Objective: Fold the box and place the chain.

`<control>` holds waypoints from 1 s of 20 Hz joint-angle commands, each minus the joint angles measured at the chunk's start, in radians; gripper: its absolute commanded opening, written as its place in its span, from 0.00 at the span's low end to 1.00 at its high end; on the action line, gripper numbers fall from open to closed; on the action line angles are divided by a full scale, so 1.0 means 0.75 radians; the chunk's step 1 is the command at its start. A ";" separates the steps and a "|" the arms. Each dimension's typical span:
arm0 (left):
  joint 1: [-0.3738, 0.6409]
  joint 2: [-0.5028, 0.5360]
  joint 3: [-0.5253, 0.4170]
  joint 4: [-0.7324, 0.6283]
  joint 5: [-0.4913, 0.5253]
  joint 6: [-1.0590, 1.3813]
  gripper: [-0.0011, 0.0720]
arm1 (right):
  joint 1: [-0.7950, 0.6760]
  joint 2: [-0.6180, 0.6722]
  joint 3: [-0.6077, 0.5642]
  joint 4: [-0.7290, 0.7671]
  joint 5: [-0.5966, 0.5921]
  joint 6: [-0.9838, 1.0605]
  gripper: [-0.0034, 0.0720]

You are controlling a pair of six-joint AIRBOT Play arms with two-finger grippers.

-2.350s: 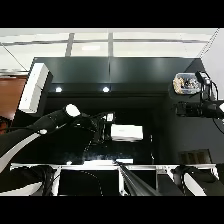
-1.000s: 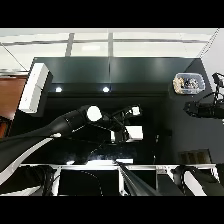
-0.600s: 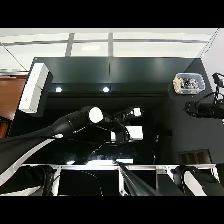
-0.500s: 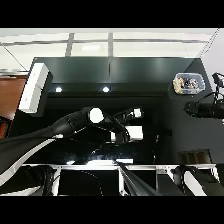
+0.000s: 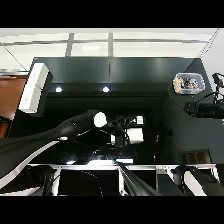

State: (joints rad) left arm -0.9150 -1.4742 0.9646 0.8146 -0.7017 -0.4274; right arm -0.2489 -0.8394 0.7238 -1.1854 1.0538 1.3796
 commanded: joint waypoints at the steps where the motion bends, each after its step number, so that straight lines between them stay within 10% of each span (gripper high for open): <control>1: -0.019 -0.052 0.001 0.036 0.031 -0.001 0.99 | -0.001 0.001 -0.002 -0.002 -0.005 0.001 0.06; 6: -0.053 -0.051 0.001 0.196 0.050 -0.155 0.93 | -0.001 0.001 -0.002 -0.001 -0.025 0.001 0.06; 9: -0.054 -0.002 0.003 0.309 0.032 -0.301 0.37 | -0.001 0.001 -0.002 -0.001 -0.030 0.001 0.06; 14: 0.135 0.186 0.002 0.702 -0.338 -0.739 0.34 | -0.001 0.001 -0.002 -0.001 -0.031 0.000 0.06; 20: 0.787 0.410 -0.034 0.927 -0.827 -1.195 0.34 | -0.001 0.001 -0.002 -0.001 -0.029 -0.020 0.06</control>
State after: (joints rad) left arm -0.5369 -1.2415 0.9546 1.4269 -1.1332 -1.1442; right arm -0.2489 -0.8394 0.7231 -1.1866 1.0313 1.3739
